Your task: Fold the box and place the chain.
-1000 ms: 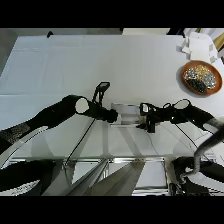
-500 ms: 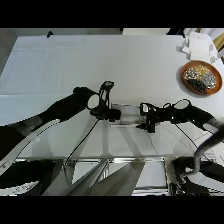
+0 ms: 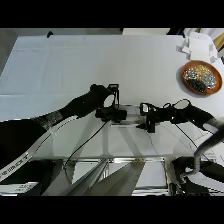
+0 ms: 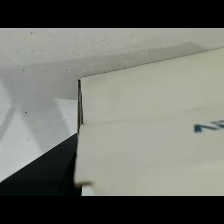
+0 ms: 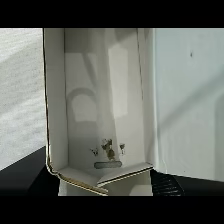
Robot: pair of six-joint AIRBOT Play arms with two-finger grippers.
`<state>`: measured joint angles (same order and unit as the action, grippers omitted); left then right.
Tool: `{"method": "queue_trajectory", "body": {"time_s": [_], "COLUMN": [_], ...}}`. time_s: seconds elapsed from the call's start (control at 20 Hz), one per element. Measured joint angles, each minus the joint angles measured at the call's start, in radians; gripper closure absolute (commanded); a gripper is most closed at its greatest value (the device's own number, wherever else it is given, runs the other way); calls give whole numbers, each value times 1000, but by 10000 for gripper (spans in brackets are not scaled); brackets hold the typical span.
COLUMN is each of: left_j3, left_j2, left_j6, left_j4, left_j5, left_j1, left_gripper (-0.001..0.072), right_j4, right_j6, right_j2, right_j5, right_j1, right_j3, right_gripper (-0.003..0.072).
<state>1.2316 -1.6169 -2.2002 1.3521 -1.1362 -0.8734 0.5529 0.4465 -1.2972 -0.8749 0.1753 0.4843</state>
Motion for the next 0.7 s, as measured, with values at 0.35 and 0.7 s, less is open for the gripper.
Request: {"method": "queue_trajectory", "body": {"time_s": [0.35,0.7], "left_j3": [10,11], "left_j2": [-23,-33], "left_j6": [-124,-170], "left_j4": [33,75], "left_j5": [-5,-12], "left_j1": [-7,-23], "left_gripper": [549,707], "right_j4": [0,0], "right_j6": [0,0], "right_j2": [0,0], "right_j5": [0,0], "right_j1": [0,0], "right_j3": [0,0], "right_gripper": [287,287]}}
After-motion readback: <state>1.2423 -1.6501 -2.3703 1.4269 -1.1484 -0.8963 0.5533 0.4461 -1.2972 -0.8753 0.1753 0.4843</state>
